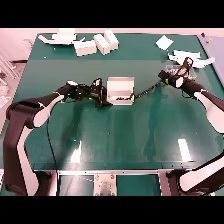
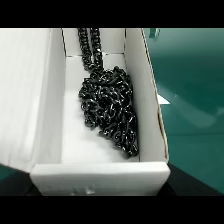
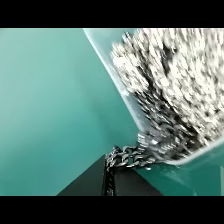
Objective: Fold the box and place the chain.
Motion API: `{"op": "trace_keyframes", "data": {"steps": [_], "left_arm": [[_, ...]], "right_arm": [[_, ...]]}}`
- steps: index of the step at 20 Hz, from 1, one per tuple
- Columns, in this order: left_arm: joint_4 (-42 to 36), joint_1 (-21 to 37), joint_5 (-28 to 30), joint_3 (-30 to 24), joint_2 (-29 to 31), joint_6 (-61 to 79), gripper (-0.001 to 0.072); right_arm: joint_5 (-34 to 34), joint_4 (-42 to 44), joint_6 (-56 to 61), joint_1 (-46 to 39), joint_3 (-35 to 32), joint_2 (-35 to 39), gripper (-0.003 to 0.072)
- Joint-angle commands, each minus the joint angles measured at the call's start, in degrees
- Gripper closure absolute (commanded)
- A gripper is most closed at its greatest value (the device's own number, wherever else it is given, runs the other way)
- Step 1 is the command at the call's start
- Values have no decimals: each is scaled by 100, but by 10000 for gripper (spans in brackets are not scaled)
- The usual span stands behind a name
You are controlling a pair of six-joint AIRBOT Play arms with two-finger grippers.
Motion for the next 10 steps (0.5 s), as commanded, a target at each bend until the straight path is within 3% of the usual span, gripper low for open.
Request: {"op": "trace_keyframes", "data": {"steps": [1,10], "left_arm": [[2,7,2,4,2,0,425],[2,7,2,4,2,0,425]], "right_arm": [[122,-190,-162,116,20,435,678],[164,-208,-1445,1093,20,2551,679]]}}
